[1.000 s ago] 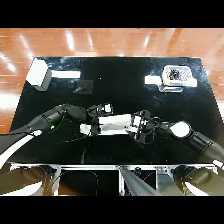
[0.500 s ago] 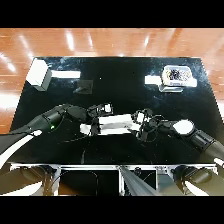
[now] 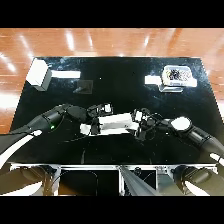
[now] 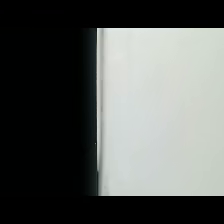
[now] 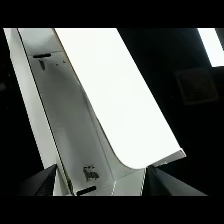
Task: Fold the box and place the chain.
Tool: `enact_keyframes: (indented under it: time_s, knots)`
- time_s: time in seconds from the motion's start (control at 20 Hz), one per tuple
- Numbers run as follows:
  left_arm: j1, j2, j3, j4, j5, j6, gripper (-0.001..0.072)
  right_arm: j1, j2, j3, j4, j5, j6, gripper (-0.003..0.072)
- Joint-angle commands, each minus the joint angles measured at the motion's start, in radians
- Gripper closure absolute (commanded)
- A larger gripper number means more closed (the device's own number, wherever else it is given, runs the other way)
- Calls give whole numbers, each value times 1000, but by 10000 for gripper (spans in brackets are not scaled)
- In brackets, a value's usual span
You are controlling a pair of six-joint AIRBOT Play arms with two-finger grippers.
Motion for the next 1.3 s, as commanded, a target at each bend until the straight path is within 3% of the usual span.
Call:
enact_keyframes:
  time_s: [0.0, 0.75, 1.25]
  knots:
    - [0, 0, 1, 0, 1, 1, 690, 0, -10, 4, 2, -21, 0, -28]
    - [0, 5, 3, 5, -4, 76, 690, -2, -4, 4, -4, 26, 12, -26]
    - [-1, 2, 50, 83, 34, 76, 690, 0, -5, 4, -4, 66, 13, -27]
